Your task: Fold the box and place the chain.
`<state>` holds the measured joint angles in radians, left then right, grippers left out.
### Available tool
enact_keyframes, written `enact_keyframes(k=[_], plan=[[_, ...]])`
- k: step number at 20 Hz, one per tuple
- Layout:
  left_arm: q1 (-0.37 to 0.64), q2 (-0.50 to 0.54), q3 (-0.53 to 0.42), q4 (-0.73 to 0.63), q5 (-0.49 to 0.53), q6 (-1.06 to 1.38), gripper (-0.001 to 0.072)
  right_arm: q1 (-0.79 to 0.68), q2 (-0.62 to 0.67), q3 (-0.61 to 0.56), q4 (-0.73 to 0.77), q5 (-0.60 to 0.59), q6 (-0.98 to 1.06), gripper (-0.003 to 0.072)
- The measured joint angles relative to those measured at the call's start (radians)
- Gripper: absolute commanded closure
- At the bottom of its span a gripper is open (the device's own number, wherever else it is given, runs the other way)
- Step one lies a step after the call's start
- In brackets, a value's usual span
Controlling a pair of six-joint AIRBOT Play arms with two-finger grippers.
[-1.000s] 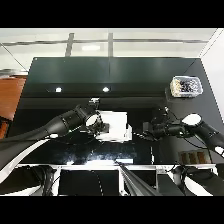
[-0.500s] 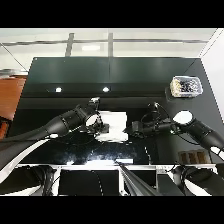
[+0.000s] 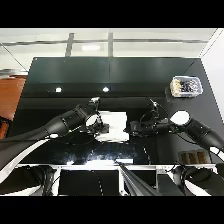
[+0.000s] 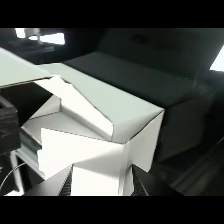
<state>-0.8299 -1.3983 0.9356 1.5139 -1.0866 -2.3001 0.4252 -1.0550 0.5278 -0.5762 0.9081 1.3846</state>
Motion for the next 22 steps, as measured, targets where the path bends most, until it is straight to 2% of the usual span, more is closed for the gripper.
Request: enact_keyframes(k=[10, 22], plan=[[0.0, 0.0, 0.0, 0.0, -0.001, 0.0, 0.0679, 0.132, -0.011, 0.079, -0.222, -0.118, 0.234, 0.0273], [0.0, 0.0, 0.0, 0.0, -0.001, 0.0, 0.0679, 0.23, -0.071, 0.117, -0.397, -0.154, 0.451, 0.0273]])
